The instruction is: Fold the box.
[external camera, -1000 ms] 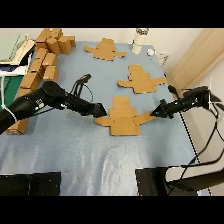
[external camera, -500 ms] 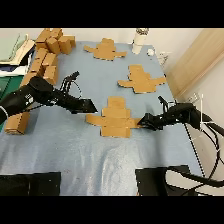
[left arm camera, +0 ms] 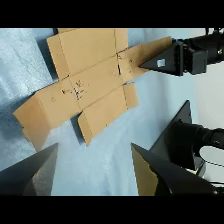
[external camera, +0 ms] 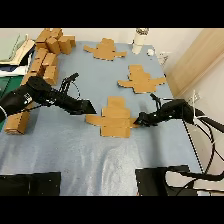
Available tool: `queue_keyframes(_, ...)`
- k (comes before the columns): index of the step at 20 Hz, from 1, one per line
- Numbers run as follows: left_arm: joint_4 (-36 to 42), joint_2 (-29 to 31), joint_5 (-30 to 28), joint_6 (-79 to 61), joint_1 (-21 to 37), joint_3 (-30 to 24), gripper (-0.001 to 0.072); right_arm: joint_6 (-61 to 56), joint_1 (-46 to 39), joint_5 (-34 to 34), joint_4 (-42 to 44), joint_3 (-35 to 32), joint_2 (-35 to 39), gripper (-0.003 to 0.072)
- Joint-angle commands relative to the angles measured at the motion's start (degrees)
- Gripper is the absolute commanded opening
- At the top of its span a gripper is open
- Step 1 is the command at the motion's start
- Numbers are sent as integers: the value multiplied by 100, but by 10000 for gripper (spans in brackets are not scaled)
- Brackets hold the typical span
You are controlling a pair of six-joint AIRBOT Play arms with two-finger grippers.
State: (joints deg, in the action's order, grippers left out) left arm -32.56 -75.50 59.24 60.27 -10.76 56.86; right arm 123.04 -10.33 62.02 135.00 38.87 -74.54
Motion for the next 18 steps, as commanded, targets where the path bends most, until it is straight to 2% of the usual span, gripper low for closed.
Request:
queue_keyframes(1, 0, 0, 129, 83, 140, 2, 720, 212, 437, 11, 31, 321, -177, 18)
queue_keyframes(4, -4, 2, 85, -188, 243, 2, 719, 428, 813, 83, 96, 328, -37, 5)
queue_keyframes(6, -7, 2, -96, -452, 238, -39, 485, 621, 1084, 39, 184, 146, 201, 4)
queue_keyframes(7, -9, 0, -157, -584, 245, -74, 434, 671, 1211, -70, 214, 33, 348, 5)
queue_keyframes(8, -48, 0, -201, -684, 251, -105, 433, 758, 1311, -129, 258, -59, 490, 5)
queue_keyframes(11, -249, -114, -385, -673, 273, -133, 436, 861, 1569, -160, 282, -188, 822, 4)
queue_keyframes(12, -216, -234, -343, -658, 299, -133, 554, 861, 1617, -162, 282, -188, 876, 4)
queue_keyframes(13, -223, -411, -299, -490, 317, -129, 720, 859, 1652, -160, 282, -188, 898, 4)
queue_keyframes(16, -144, -966, -229, -396, 334, -120, 720, 855, 1720, -146, 284, -188, 903, 4)
queue_keyframes(18, 199, -1228, -229, -785, 337, -120, 720, 852, 1759, -127, 284, -190, 903, 4)
